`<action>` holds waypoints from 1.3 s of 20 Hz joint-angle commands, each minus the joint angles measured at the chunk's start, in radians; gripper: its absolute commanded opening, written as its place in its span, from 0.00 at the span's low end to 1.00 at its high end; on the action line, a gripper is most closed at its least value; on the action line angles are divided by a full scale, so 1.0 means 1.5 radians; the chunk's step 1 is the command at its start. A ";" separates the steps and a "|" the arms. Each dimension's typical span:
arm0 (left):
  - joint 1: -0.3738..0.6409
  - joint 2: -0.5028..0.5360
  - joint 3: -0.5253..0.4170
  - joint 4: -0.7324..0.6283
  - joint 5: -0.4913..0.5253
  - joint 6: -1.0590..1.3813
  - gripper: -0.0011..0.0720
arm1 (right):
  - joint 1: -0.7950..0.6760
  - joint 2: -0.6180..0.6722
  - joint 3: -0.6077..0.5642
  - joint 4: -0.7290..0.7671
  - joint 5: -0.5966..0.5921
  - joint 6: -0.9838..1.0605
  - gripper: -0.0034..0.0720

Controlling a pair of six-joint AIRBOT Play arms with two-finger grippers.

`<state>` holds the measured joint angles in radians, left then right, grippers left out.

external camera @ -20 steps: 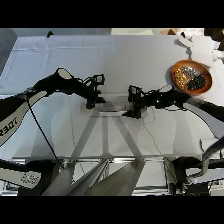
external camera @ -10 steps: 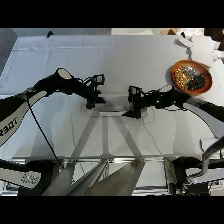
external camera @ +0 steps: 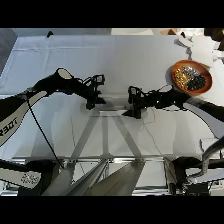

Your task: Fold the box and place the chain.

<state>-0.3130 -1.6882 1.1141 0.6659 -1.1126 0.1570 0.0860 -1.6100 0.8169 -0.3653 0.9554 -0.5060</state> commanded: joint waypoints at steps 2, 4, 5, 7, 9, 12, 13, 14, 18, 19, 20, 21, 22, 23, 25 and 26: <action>0.000 0.000 0.001 0.000 0.001 0.000 0.03 | 0.001 0.000 0.000 -0.001 -0.001 0.000 0.73; 0.000 0.000 0.001 0.000 0.001 0.000 0.03 | 0.001 0.000 0.000 -0.001 -0.001 0.000 0.73; 0.000 0.000 0.001 0.000 0.001 0.000 0.03 | 0.001 0.000 0.000 -0.001 -0.001 0.000 0.73; 0.000 0.000 0.001 0.000 0.001 0.000 0.03 | 0.001 0.000 0.000 -0.001 -0.001 0.000 0.73; 0.000 0.000 0.001 0.000 0.001 0.000 0.03 | 0.001 0.000 0.000 -0.001 -0.001 0.000 0.73; 0.000 0.000 0.001 0.000 0.001 0.000 0.03 | 0.001 0.000 0.000 -0.001 -0.001 0.000 0.73; 0.000 0.000 0.001 0.000 0.001 0.000 0.03 | 0.001 0.000 0.000 -0.001 -0.001 0.000 0.73; 0.000 0.000 0.001 0.000 0.000 0.000 0.03 | 0.001 0.000 0.000 -0.001 -0.001 0.000 0.73; 0.000 0.001 0.001 0.000 -0.009 -0.001 0.26 | 0.001 0.000 0.000 -0.001 -0.001 0.000 0.73; 0.000 0.002 0.001 0.000 -0.009 -0.004 0.45 | 0.001 0.000 0.000 -0.001 -0.001 0.000 0.73; 0.000 0.004 0.001 0.000 -0.010 -0.006 0.53 | 0.001 0.000 0.000 -0.001 -0.001 0.000 0.73; 0.001 0.007 0.001 0.001 -0.013 -0.005 0.53 | 0.001 0.000 0.000 -0.001 -0.001 0.000 0.73; 0.001 0.010 0.001 0.001 -0.018 -0.005 0.53 | 0.001 0.000 0.000 -0.001 -0.001 0.000 0.73; 0.003 0.016 0.001 0.001 -0.024 -0.006 0.53 | 0.001 0.000 0.000 -0.001 -0.001 0.000 0.73; 0.017 0.032 0.001 0.008 -0.058 -0.015 0.53 | 0.001 0.000 0.000 -0.001 -0.001 0.000 0.73; 0.027 0.045 0.000 0.034 -0.077 -0.042 0.52 | 0.001 0.000 0.000 0.000 -0.001 0.000 0.73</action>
<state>-0.2947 -1.6512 1.1141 0.6781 -1.1667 0.1375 0.0864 -1.6100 0.8169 -0.3664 0.9543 -0.5068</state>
